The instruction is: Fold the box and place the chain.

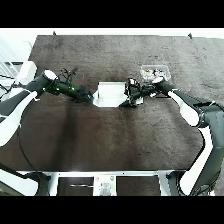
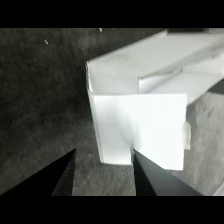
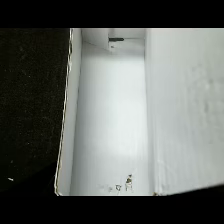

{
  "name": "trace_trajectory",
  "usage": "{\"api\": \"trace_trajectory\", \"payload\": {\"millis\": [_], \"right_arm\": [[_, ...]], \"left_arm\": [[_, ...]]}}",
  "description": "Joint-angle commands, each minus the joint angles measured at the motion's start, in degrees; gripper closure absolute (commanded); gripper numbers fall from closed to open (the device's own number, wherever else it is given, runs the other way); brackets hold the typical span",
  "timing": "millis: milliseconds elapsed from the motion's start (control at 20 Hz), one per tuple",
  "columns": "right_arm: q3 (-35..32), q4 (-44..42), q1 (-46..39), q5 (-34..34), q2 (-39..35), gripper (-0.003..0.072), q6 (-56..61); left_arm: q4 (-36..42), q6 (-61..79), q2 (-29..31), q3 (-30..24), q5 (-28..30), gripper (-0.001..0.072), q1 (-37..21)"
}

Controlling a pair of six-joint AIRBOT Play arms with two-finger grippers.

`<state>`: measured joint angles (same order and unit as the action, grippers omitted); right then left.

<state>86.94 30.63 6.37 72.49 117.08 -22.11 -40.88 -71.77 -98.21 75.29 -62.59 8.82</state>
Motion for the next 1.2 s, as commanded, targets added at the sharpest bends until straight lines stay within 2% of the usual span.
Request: {"api": "trace_trajectory", "payload": {"millis": [0,200,550,900,1150], "right_arm": [[0.0,0.0,0.0,0.0,0.0,0.0325,0.0],[0.0,0.0,0.0,0.0,0.0,0.0324,0.0],[0.0,0.0,0.0,0.0,0.0,0.0324,0.0],[0.0,0.0,0.0,0.0,0.0,0.0324,0.0],[0.0,0.0,0.0,0.0,0.0,0.0324,0.0]], "left_arm": [[2.3,0.2,0.0,-0.5,3.8,0.0283,1.4],[2.3,-4.8,0.0,-0.2,7.1,0.0292,4.5],[-10.2,-16.9,0.0,4.7,5.9,0.0292,8.4],[-17.5,-24.8,-0.1,8.1,6.4,0.0292,11.6],[-17.9,-25.9,-2.3,9.4,5.0,0.0292,12.8]]}}
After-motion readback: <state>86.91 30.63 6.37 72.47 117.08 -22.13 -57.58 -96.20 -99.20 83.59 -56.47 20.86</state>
